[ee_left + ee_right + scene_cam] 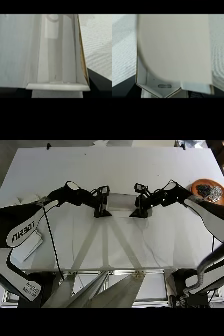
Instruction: Fold the box and place the chain.
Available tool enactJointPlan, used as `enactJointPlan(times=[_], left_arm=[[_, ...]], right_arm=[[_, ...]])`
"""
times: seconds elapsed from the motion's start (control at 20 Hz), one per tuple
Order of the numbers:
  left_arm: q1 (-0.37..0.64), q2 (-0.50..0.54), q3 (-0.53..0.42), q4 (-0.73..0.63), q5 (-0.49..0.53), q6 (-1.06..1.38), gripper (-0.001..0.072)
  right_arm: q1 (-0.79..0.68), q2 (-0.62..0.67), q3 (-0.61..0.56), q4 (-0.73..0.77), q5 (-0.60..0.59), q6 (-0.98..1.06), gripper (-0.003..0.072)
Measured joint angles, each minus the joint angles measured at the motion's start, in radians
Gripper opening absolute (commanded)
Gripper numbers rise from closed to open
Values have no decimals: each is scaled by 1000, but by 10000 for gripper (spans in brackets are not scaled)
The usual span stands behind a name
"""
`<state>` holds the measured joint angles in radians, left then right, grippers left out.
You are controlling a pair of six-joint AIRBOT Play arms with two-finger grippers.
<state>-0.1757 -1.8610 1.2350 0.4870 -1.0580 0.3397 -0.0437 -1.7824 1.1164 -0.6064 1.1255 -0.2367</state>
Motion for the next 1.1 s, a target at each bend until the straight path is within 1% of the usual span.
enactJointPlan(times=[1.0, 1.05, 1.1], left_arm=[[0, 0, 0, 1, 0, 0, 439], [0, 0, 0, 1, 0, 0, 439], [0, 0, 0, 0, -1, 0, 439]], right_arm=[[0, 0, 0, 2, 2, 0, 375], [0, 0, 0, 3, 3, 0, 379], [0, 0, 0, 3, 5, 0, 426]])
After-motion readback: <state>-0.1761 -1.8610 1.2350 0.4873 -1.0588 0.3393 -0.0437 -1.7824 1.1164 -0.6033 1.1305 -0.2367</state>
